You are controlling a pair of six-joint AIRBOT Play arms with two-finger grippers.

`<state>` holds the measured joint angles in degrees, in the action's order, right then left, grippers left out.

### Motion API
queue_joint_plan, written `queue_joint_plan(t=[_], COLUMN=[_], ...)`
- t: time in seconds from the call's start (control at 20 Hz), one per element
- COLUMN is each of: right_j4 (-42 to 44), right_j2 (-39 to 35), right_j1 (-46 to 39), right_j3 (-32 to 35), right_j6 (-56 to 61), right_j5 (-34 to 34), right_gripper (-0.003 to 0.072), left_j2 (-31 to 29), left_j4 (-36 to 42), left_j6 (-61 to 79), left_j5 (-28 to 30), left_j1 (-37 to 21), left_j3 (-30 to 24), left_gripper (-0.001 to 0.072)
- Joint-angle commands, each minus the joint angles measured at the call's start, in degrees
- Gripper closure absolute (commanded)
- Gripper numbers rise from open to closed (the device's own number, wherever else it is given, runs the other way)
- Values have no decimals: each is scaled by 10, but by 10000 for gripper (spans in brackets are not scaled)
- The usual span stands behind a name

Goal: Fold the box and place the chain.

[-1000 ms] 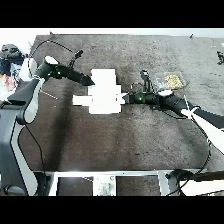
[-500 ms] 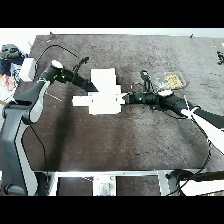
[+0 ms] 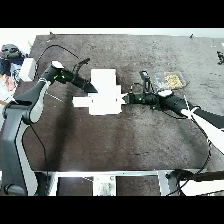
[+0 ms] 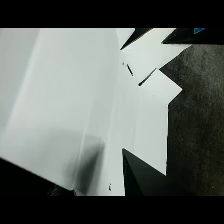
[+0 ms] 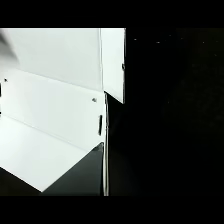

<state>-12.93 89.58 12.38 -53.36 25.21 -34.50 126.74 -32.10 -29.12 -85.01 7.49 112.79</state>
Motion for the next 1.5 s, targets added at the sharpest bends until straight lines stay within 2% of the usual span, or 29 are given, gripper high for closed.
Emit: queue_joint_plan(t=[0.0,0.05,0.1,0.15,0.2,0.25,0.3,0.35,0.4,0.55,0.9,1.25,1.45], right_j4=[-12,-14,-14,-14,-14,-14,-14,-14,-19,-52,-53,-71,-80], right_j2=[0,0,-1,-1,-1,-1,-1,-1,-3,-26,-76,-75,-75], right_j1=[0,0,0,0,0,0,0,0,-2,-28,-106,-106,-106], right_j3=[0,0,0,0,0,0,0,0,0,0,0,1,1], right_j6=[0,0,0,0,0,0,0,0,0,0,1,0,0], right_j5=[-2,-2,-2,-2,-2,-2,-2,-2,-2,-2,-13,-16,-15], right_gripper=[676,676,675,675,675,674,584,397,329,328,328,328,328], left_j2=[0,0,0,0,0,0,0,0,0,0,0,3,3], left_j4=[2,3,3,3,3,3,3,3,3,3,4,4,4], left_j6=[29,34,37,45,55,62,71,79,97,162,348,399,402], left_j5=[-9,-14,-17,-17,-16,-16,-18,-19,-20,-20,-1,71,82], left_j1=[-1,-1,-1,-1,-1,-1,-1,-1,-1,-1,-1,-1,-1], left_j3=[1,1,1,1,1,0,0,0,0,0,-1,-8,-25], left_gripper=[360,361,490,528,622,668,697,698,699,699,700,700,700])
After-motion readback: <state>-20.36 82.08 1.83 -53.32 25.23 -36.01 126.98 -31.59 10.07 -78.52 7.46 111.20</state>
